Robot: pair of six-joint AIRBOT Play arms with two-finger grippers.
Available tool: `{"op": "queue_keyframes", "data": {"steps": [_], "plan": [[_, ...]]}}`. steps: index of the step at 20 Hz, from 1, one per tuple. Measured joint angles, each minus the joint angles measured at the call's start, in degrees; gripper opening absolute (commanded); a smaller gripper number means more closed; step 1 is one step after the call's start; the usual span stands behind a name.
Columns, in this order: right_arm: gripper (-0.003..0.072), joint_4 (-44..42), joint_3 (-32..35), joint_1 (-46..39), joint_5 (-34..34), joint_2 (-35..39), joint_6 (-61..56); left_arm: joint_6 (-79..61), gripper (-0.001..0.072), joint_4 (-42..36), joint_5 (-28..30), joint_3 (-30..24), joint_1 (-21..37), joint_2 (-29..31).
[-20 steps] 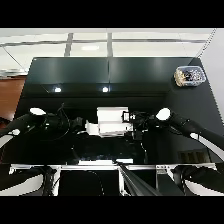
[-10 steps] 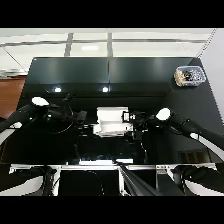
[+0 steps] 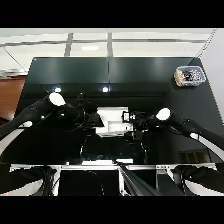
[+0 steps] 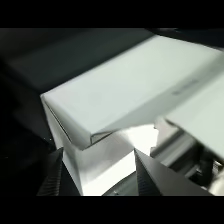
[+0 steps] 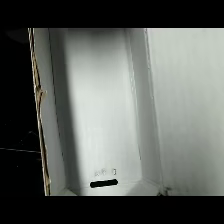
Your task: Fold the box and place the chain.
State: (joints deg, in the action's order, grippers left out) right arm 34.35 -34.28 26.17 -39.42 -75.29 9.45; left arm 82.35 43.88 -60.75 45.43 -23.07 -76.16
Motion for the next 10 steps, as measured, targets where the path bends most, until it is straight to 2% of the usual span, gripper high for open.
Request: {"op": "queue_keyframes", "data": {"steps": [1, 3, 10], "plan": [[0.0199, 0.0, -0.02, 0.0, 0.0, 0.0, 0.0, 2.64, 0.0493, 1.75, 0.92, 0.35, -1.33, 0.0], [0.0199, 0.0, -0.02, 0.0, 0.0, 0.0, 0.0, 7.13, 0.0411, 5.09, 3.21, 0.79, -3.82, 0.0], [0.0199, 0.04, -0.02, 0.0, 0.02, 0.0, 0.02, 16.11, 0.04, 11.32, 6.16, 1.25, -8.68, 0.0]]}}
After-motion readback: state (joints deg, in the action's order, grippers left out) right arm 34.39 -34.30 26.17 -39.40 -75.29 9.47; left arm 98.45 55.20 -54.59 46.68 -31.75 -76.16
